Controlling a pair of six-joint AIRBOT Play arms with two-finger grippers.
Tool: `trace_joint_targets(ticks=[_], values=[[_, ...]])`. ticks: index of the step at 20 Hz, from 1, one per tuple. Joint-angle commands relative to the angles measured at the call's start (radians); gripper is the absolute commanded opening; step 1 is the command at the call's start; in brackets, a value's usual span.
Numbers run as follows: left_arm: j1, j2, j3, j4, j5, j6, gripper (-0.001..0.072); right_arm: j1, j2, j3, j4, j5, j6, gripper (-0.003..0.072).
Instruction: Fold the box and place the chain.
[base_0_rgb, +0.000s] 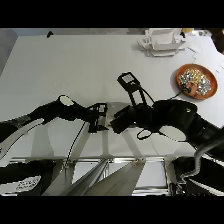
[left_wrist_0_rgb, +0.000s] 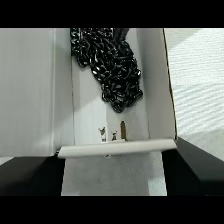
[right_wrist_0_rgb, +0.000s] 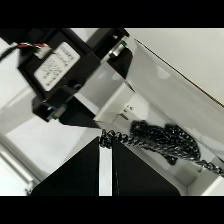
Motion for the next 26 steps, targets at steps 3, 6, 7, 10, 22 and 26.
trace_joint_targets(ticks=[3,6,7,10,22,26], values=[[0.001,0.001,0.001,0.000,0.000,0.000,0.0192,0.002,-0.164,0.001,-0.024,-0.002,0.031,0.0021],[0.001,0.001,0.001,0.000,0.000,0.000,0.0192,0.002,-0.189,0.001,-0.038,-0.003,0.080,0.0187],[0.001,0.001,0.001,0.000,0.000,0.000,0.0192,0.001,-0.181,0.001,-0.045,-0.002,0.079,0.0209],[0.001,0.001,0.001,0.000,0.001,0.000,0.0192,-0.022,-0.124,0.005,-0.049,0.011,0.079,0.0196],[0.001,0.001,0.001,0.000,0.000,0.000,0.0192,-0.414,0.008,0.006,-0.222,0.188,0.076,0.0157],[0.001,0.001,0.001,0.000,0.000,0.000,0.0192,-0.513,-0.090,0.006,-0.229,0.206,0.076,0.0207]])
